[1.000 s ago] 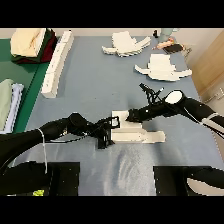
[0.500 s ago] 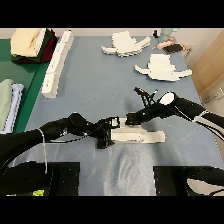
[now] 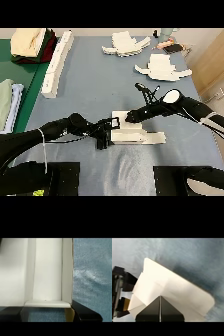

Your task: Fold the box.

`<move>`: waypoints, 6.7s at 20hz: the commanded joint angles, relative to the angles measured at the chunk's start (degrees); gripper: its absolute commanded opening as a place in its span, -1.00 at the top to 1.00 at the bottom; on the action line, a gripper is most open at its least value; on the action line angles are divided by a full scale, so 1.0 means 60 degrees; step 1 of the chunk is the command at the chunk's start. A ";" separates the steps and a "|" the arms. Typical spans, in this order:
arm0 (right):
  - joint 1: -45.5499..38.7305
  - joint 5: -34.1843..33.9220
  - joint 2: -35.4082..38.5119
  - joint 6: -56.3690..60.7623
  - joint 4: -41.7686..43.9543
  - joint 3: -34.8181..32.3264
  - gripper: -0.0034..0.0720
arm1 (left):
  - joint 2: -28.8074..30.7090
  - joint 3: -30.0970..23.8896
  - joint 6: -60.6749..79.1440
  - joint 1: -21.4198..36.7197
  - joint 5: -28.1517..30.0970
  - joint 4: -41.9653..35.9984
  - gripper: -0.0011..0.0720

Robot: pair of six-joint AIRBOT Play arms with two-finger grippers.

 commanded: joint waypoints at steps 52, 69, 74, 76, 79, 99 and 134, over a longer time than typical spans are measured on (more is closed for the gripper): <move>0.0933 -0.1610 0.3144 -0.6674 -0.2422 -0.3377 -0.71 | 0.0000 0.0007 -0.0033 -0.0004 0.0029 -0.0029 -0.45; -0.0645 0.3636 0.5067 0.7180 -1.0338 -0.1563 0.91 | 0.0000 0.0007 -0.0033 -0.0004 0.0029 -0.0029 -0.45; -0.3508 0.2331 0.4113 0.7002 -0.6889 -0.2677 0.91 | 0.0000 0.0007 -0.0033 -0.0004 0.0029 -0.0029 -0.45; -0.4346 0.2113 0.3599 0.5960 -0.5351 -0.2874 0.91 | 0.0000 0.0007 -0.0033 -0.0004 0.0029 -0.0029 -0.45; -0.5060 0.1942 0.3034 0.4881 -0.3843 -0.2889 0.91 | 0.0000 0.0007 -0.0033 -0.0004 0.0026 -0.0029 -0.45; -0.4885 0.3129 0.2626 0.2350 -0.1202 -0.2892 0.90 | 0.0000 0.0007 -0.0033 -0.0004 0.0029 -0.0029 -0.45; 0.4244 0.2324 0.0000 1.2553 -0.8856 0.0535 -0.22 | 0.0000 0.0007 -0.0033 -0.0004 0.0029 -0.0029 -0.45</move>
